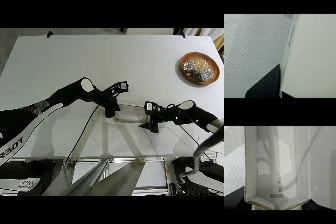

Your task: Fold the box and place the chain.

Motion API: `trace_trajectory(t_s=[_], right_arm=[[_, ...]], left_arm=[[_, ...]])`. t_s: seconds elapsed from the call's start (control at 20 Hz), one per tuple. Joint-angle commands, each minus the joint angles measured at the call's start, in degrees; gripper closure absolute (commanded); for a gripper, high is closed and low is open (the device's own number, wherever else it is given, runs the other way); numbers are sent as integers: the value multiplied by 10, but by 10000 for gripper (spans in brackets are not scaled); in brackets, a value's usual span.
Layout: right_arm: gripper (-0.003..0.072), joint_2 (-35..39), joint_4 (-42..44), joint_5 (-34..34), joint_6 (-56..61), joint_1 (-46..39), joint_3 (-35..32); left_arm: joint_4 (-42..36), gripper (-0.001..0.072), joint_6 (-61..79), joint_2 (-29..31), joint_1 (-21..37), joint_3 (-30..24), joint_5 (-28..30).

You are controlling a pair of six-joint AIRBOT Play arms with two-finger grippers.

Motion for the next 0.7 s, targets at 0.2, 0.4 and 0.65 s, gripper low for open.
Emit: trace_trajectory(t_s=[0.2,0.4,0.65], right_arm=[[315,0,0,-5,1,1,0],[313,0,0,-4,2,1,0],[314,0,0,-4,2,1,0]], left_arm=[[0,698,0,0,0,0,0],[0,698,0,0,0,0,0],[0,698,0,0,0,0,0]])
